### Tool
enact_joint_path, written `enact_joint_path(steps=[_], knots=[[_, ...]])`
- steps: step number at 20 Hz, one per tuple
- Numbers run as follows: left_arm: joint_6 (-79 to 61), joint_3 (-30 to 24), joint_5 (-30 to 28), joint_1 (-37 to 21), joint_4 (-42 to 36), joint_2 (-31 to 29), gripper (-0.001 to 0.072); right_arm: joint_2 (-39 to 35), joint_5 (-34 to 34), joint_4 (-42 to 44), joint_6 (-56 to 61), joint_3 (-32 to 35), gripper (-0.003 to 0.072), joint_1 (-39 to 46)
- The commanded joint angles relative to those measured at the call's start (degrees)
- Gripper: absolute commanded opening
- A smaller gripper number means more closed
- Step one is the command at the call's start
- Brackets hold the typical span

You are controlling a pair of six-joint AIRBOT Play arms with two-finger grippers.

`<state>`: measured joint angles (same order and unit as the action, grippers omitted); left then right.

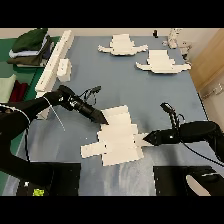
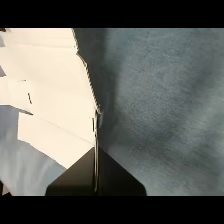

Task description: Fold the box.

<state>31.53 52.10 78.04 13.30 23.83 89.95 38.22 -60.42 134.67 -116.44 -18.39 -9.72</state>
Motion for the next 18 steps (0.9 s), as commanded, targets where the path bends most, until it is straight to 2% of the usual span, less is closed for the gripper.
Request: enact_joint_path(steps=[1, 6, 7, 8, 9, 10, 12, 16, 17, 18], knots=[[-2.2, 0.1, 0.4, 1.5, 0.6, 0.0, 0.0035, 0.0, 0.0, 0.1, 0.0, 0.0, 0.0006, 0.0], [-2.4, 2.3, 1.1, 1.7, 0.6, 0.0, 0.0016, 0.0, 0.0, -0.1, 0.0, 0.0, 0.0008, 0.0], [-2.4, 2.7, 1.5, 1.7, 0.6, 0.0, 0.0016, 0.0, 0.0, -0.5, 0.0, 0.0, 0.0062, 0.0], [-2.4, 3.0, 1.5, 1.7, 0.6, 0.0, 0.0016, 0.0, 0.0, -1.2, 0.0, 0.0, 0.0178, 0.0], [-2.4, 3.0, 1.5, 1.7, 0.6, 0.0, 0.0016, 0.0, 0.0, -2.6, 0.0, 0.0, 0.0241, 0.0], [-2.4, 3.0, 1.5, 1.7, 0.6, 0.0, 0.0016, 0.0, 0.1, -4.5, 0.0, 0.0, 0.0241, 0.0], [-3.1, 3.0, 1.4, 1.7, 0.3, 0.0, 0.0016, 0.0, 0.1, -11.9, 1.3, -0.7, 0.0241, 0.0], [-13.9, 3.9, 0.9, 2.1, 0.2, -1.4, 0.0013, 0.0, 2.8, -30.5, 13.6, -2.7, 0.0242, 0.0], [-16.5, 3.9, -0.2, 2.7, 0.3, -2.6, 0.0013, 0.0, 3.2, -32.0, 15.6, -3.7, 0.0312, 0.1], [-18.6, 3.8, -1.9, 3.4, 0.7, -3.9, 0.0012, 0.0, 3.7, -32.0, 17.2, -4.9, 0.0484, 0.1]])
